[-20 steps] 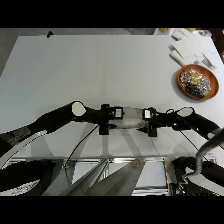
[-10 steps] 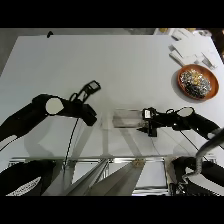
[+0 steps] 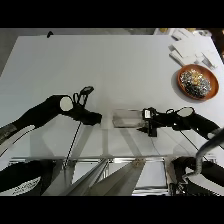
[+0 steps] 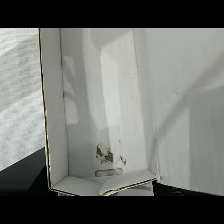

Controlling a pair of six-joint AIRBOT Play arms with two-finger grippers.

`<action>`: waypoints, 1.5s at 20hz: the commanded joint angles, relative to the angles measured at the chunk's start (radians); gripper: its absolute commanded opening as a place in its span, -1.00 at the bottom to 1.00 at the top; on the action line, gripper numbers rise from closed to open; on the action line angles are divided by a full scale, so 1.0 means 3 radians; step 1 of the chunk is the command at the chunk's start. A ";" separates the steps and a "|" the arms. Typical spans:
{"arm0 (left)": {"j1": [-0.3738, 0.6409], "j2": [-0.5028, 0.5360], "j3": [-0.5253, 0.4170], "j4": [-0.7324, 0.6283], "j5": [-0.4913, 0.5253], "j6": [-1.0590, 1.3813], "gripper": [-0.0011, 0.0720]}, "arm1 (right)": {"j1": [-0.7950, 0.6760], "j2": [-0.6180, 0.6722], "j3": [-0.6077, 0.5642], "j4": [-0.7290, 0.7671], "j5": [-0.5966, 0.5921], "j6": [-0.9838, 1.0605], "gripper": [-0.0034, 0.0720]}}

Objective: Fold the box and place the chain.

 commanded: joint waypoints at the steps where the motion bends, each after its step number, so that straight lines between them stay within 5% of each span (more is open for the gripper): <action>1: -0.0120 -0.0128 0.0004 -0.0420 0.0051 0.0173 -0.94 | 0.0000 0.0003 0.0003 0.0001 0.0000 0.0000 -0.02; 6: -0.0144 -0.0099 0.0019 -0.0562 0.0051 0.0286 -0.94 | 0.0000 0.0003 0.0003 0.0001 0.0001 0.0000 -0.02; 9: -0.0182 0.0053 0.0071 -0.0581 0.0088 0.0367 -0.53 | 0.0000 0.0003 0.0003 0.0001 0.0000 0.0000 -0.02; 13: -0.0189 0.0202 0.0086 -0.0613 0.0106 0.0369 -0.53 | 0.0000 0.0003 0.0003 0.0001 0.0001 0.0000 -0.02; 16: -0.0256 0.0209 0.0086 -0.0710 0.0177 0.0446 -0.20 | 0.0000 0.0003 0.0003 0.0001 0.0000 0.0000 -0.02; 22: -0.0376 0.0197 0.0086 -0.0774 0.0364 0.0444 -0.19 | 0.0000 0.0003 0.0003 0.0001 0.0000 0.0000 -0.02; 25: -0.0415 0.0196 0.0100 -0.0779 0.0440 0.0440 0.05 | 0.0000 0.0003 0.0003 0.0000 0.0000 0.0000 -0.02; 30: -0.0515 -0.0041 0.0411 -0.0504 0.0281 0.0118 0.06 | 0.0000 0.0003 0.0003 0.0001 0.0000 0.0000 -0.02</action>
